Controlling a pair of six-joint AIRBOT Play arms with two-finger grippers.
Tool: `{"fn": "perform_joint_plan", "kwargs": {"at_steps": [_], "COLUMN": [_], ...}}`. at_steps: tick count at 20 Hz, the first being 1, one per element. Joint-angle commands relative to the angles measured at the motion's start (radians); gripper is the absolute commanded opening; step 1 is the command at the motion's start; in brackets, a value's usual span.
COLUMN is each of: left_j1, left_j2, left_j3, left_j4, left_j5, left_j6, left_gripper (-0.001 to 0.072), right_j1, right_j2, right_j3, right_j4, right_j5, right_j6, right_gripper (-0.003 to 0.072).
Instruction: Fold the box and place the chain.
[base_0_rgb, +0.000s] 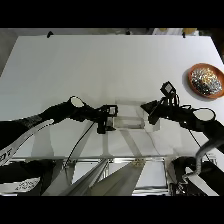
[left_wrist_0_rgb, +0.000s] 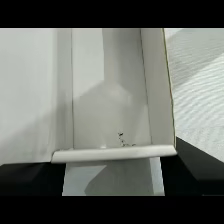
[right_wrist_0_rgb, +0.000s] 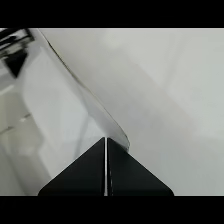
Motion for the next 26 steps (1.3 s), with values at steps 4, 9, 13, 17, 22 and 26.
{"fn": "perform_joint_plan", "kwargs": {"at_steps": [4,9,13,17,22,26], "left_j1": [0.000,0.000,0.000,0.000,0.000,0.000], "left_j2": [0.001,0.001,0.001,0.001,0.001,0.001], "left_j3": [0.000,0.000,0.000,0.000,0.000,0.000], "left_j4": [0.000,0.000,0.000,0.000,0.000,0.000], "left_j5": [0.000,0.000,0.000,0.000,0.000,0.000], "left_j6": [0.003,0.002,0.002,0.002,0.003,0.002], "left_gripper": [0.0255,0.0255,0.0255,0.0255,0.0255,0.0255], "right_j1": [0.001,0.001,0.000,0.000,0.000,0.000], "right_j2": [-0.091,-0.074,0.086,0.280,0.254,0.173], "right_j3": [0.004,0.004,0.035,0.050,0.048,0.019], "right_j4": [-0.112,-0.192,-0.229,-0.405,-0.812,-0.676], "right_j5": [0.005,0.021,0.046,0.137,0.405,0.360], "right_j6": [-0.026,0.105,0.105,0.092,0.093,-0.022], "right_gripper": [0.0019,0.0019,0.0019,0.0016,0.0019,0.0112]}}
